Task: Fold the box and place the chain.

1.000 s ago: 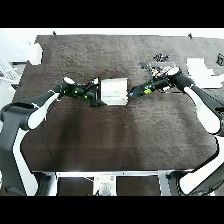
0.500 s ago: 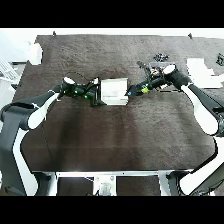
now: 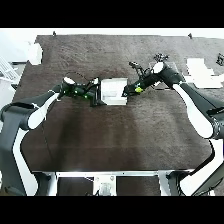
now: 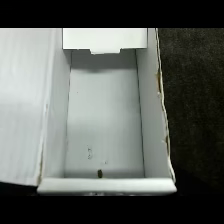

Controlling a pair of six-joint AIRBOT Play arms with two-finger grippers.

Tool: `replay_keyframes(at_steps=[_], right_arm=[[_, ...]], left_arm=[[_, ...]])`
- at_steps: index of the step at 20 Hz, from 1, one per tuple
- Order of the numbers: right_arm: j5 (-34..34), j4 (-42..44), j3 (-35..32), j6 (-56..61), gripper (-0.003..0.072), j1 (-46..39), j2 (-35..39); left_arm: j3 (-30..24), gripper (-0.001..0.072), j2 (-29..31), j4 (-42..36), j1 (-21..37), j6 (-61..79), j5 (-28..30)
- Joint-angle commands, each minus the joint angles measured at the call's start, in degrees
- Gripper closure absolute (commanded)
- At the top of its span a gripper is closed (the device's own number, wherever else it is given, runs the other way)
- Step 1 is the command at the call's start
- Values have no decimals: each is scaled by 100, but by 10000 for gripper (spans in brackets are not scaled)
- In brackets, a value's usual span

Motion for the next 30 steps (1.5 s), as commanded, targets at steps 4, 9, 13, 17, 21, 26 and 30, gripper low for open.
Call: replay_keyframes(at_steps=[4, 9, 13, 17, 21, 26, 30], right_arm=[[-358, -1805, 238, 1773, 256, 616, -2], [-400, -3134, 413, 2986, 257, 1025, -2], [-398, -3152, 413, 3453, 260, 1082, -7], [-350, -3154, 411, 3633, 269, 1211, -7], [-326, -3178, 411, 3755, 269, 1272, -7], [-293, -3432, 411, 3893, 269, 1255, -11], [-74, -3429, 407, 3908, 269, 1259, -125]], left_arm=[[0, 293, -4, 2, -2, 7, 0], [0, 293, -4, 2, -2, 7, 0], [0, 293, -4, 2, -2, 4, 0], [0, 293, -4, 2, -2, 7, 2], [0, 293, -4, 2, -2, 4, 0], [0, 293, -4, 2, -2, 7, 2], [0, 293, -4, 2, -2, 4, 0]])
